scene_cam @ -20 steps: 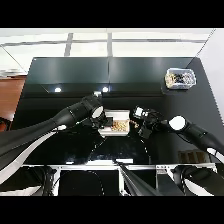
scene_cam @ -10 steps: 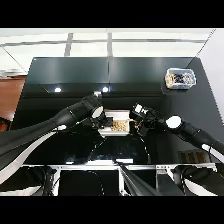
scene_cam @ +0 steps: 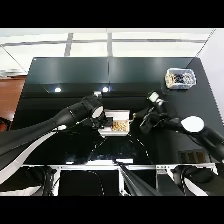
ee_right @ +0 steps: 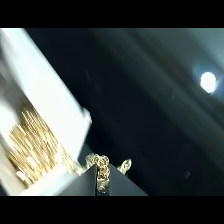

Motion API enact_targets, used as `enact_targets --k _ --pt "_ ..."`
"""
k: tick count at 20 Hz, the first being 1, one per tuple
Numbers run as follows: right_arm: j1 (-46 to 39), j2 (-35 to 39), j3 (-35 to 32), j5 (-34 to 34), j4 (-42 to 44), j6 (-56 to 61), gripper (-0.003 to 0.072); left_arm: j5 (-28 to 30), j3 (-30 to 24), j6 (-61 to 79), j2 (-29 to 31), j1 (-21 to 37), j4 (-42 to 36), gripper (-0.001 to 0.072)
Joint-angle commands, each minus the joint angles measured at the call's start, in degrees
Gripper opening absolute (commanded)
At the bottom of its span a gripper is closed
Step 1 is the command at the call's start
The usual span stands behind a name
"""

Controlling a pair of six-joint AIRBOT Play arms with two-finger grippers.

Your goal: Fold the box and place the chain.

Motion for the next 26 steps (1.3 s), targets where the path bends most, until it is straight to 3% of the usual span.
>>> enact_targets --k 1,3,7,11,16,18,22,26 --pt "-2.14 11.39 4.24 5.90 0.44 10.14 0.0021 0.00 -0.02 0.00 -0.02 0.02 0.00 0.0028" --pt "-2.23 13.25 7.61 8.79 2.54 15.30 0.0021 0.20 -0.02 0.00 -0.02 0.02 0.02 0.0028" --pt "-1.73 13.05 8.85 11.32 18.78 16.44 0.0021 0.22 -0.02 0.00 -0.02 0.02 0.02 0.0028" --pt "1.07 9.66 8.24 11.58 17.99 17.33 0.0021 0.20 -0.02 0.00 -0.02 0.02 0.00 0.0028" --pt "3.93 -2.27 5.90 11.23 17.64 17.35 0.0027 0.17 -0.02 0.00 -0.02 0.02 0.00 0.0028" --pt "4.17 -5.42 5.90 11.47 16.76 17.35 0.0380 0.17 -0.02 0.00 -0.02 0.02 0.00 0.0028" --pt "-1.62 -4.44 5.92 14.88 10.43 17.33 0.0383 0.07 -0.02 0.00 -0.02 0.02 0.00 0.0028" --pt "-8.09 -4.39 5.92 16.96 10.88 17.38 0.0383 0.39 0.00 1.29 0.00 0.44 -1.53 0.0028"
